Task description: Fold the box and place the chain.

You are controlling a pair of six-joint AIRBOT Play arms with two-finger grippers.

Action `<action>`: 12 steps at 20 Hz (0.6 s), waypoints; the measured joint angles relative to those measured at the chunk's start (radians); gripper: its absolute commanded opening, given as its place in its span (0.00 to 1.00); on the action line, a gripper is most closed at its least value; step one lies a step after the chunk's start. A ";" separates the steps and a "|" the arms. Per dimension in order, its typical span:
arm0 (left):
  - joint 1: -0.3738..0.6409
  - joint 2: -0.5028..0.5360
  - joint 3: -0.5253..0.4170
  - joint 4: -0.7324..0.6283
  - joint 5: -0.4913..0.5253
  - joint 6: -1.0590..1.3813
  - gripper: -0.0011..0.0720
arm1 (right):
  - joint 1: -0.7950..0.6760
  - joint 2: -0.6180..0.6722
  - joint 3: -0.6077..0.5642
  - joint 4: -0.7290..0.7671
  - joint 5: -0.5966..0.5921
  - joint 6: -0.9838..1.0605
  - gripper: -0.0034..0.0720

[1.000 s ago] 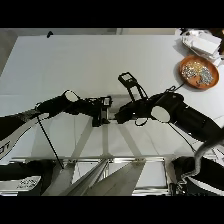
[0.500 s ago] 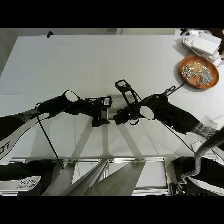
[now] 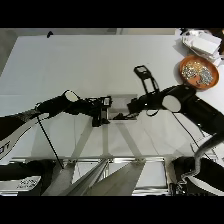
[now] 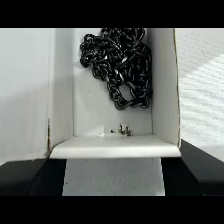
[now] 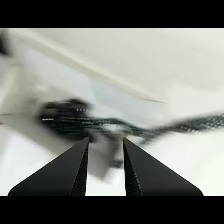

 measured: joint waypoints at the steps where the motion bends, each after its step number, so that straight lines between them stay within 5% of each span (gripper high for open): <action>1: 0.000 0.000 0.000 0.000 0.000 0.000 0.22 | -0.039 0.010 0.000 -0.013 0.022 0.000 0.36; 12: 0.000 0.000 0.000 0.000 0.000 0.000 0.22 | -0.355 -0.167 0.000 -0.146 0.053 -0.025 0.41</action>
